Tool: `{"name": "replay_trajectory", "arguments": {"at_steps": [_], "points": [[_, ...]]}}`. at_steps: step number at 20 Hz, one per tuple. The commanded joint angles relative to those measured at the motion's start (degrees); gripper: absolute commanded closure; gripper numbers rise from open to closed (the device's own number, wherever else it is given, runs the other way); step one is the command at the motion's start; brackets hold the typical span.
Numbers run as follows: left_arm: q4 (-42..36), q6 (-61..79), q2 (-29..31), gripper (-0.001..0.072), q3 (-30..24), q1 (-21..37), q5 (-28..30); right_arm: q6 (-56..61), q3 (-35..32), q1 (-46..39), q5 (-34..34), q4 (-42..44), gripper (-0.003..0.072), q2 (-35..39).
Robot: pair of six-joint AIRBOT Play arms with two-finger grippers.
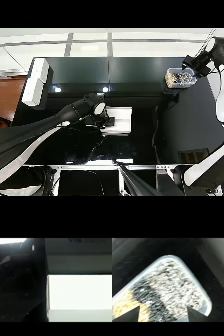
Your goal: Fold the box and place the chain.
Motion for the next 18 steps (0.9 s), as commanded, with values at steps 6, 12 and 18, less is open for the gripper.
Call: {"name": "replay_trajectory", "arguments": {"at_steps": [6,12,18], "points": [[0.00,-0.02,0.00,0.0680,0.02,0.00,-0.28,4.24,3.78,-1.73,1.53,1.07,-0.0015,-7.28],[0.00,-0.02,0.00,0.0680,0.02,0.00,-0.28,-3.32,3.80,-1.86,2.95,5.29,0.0669,-5.51],[0.00,-0.02,0.00,0.0680,0.02,0.02,-0.22,-20.39,3.48,-1.31,8.59,0.83,0.0670,12.04]]}}
